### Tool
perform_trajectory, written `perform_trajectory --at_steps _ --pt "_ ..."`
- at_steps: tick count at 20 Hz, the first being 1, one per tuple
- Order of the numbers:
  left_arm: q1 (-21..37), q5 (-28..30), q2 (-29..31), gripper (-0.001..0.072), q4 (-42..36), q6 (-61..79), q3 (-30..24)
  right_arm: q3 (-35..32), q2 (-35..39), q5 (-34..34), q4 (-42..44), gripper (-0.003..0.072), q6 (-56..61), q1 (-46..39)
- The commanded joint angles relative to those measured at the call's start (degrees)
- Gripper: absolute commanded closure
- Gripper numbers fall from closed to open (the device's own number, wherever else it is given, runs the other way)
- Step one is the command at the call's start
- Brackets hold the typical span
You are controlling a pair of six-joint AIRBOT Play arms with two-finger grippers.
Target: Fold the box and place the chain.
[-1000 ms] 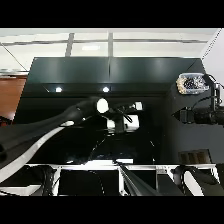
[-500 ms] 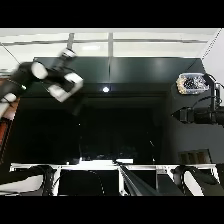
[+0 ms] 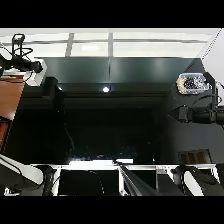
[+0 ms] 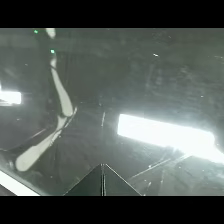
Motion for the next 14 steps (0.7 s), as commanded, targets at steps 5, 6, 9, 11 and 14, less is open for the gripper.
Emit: perform_trajectory --at_steps 5,6,9,11,14 --pt "0.96 -0.81 -7.98 -0.0006 -0.59 -1.27 6.38 -0.02 0.04 -1.64 -0.07 0.0673 0.13 0.00" --pt "0.96 -3.85 -7.48 -0.0006 0.35 -2.16 8.02 -0.02 0.04 -1.75 -0.55 0.0673 0.13 0.00" --pt "0.96 -15.21 -5.84 -0.0002 -1.07 -6.78 18.34 0.04 0.04 -0.79 -0.87 0.0673 0.13 -0.02" --pt "0.94 -23.80 -4.44 0.0030 -7.50 -12.11 24.65 1.01 0.04 2.25 -2.78 0.0673 -0.94 -0.04" --pt "-0.24 -28.94 3.74 0.0680 -12.83 -16.09 17.62 3.98 0.04 5.31 -8.39 0.0673 -1.14 -0.02"
